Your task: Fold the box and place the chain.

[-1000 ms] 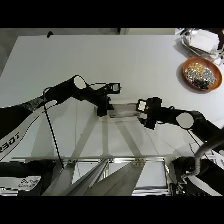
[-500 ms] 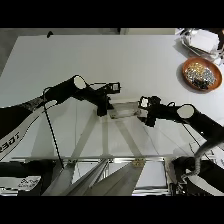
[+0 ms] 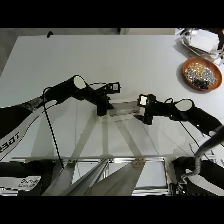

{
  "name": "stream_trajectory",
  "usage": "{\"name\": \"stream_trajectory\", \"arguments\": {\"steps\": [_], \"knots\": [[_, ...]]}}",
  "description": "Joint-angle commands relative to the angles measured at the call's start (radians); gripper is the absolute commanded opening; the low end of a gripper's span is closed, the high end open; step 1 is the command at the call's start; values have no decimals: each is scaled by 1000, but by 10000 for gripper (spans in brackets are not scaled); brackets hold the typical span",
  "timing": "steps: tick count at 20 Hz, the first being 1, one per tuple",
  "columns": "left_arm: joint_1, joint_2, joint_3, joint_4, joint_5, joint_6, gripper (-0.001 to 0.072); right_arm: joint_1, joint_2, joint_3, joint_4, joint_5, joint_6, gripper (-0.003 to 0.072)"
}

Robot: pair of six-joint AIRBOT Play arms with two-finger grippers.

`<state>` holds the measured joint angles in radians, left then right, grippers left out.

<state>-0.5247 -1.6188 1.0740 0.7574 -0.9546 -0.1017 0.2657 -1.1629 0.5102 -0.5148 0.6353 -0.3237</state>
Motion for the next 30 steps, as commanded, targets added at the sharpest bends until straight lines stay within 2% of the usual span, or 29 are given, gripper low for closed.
{"name": "stream_trajectory", "arguments": {"steps": [1,5,11,22,25,28,30], "knots": [[-1,0,0,0,0,0,6,0,-50,14,29,90,-26,691],[-1,0,0,0,0,0,6,1,-104,14,18,162,-26,664],[-1,0,0,0,0,0,6,0,-146,14,15,127,-26,642],[-1,0,0,0,0,0,6,-36,-206,14,50,138,-31,638],[-1,0,0,0,0,0,6,-36,-207,14,78,139,-58,565],[-1,0,0,0,0,0,6,-36,-207,14,75,139,-76,416],[-1,0,0,0,0,0,6,-36,-208,14,74,138,-78,395]]}}
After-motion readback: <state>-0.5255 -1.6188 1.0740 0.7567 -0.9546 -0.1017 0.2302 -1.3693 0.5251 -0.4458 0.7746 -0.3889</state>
